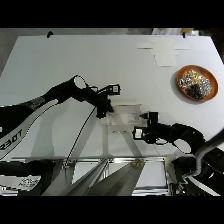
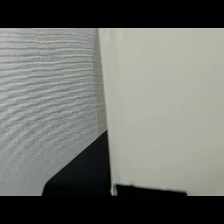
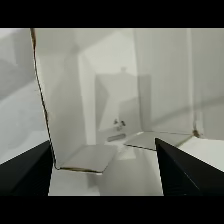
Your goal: Fold the box and place the chain.
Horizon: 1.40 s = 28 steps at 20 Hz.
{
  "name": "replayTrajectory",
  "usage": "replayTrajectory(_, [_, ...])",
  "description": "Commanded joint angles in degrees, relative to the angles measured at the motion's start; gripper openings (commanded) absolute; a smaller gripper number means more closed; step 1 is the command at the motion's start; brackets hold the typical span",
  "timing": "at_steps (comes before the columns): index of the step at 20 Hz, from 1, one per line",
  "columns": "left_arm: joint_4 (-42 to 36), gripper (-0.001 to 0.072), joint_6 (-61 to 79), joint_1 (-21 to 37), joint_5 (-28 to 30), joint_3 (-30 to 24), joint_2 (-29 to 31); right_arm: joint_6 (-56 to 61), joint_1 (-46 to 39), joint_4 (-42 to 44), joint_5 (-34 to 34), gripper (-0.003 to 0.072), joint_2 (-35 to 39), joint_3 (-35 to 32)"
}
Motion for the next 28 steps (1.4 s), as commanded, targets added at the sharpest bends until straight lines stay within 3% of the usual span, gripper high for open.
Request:
replayTrajectory(1, [0.02,0.0011,0.04,-0.04,0.02,-0.02,0.04,-2.49,-3.5,3.78,3.43,0.0672,0.11,2.71])
replayTrajectory(9, [0.02,0.0011,0.02,-0.04,0.02,-0.02,0.04,-18.36,-10.82,18.36,5.2,0.0652,-4.07,4.61])
replayTrajectory(12, [0.02,0.001,0.02,-0.04,0.02,-0.02,0.04,-19.34,-14.73,21.14,7.04,0.065,-5.25,6.19])
replayTrajectory(15, [0.02,0.001,0.04,-0.04,0.04,-0.02,0.04,-26.71,-16.31,26.6,12.07,0.065,-7.87,8.46])
replayTrajectory(19, [0.02,0.001,0.02,-0.04,0.02,-0.02,0.04,-27.67,-19.78,29.4,15.96,0.0651,-11.96,10.69])
replayTrajectory(23, [0.02,0.001,0.02,-0.04,0.04,-0.02,0.04,-29.35,-23.76,33.05,24.63,0.0651,-16.79,13.35])
replayTrajectory(28, [0.02,0.001,0.02,-0.04,0.04,-0.02,0.04,-38.23,-27.98,35.74,28.94,0.0652,-22.12,15.23])
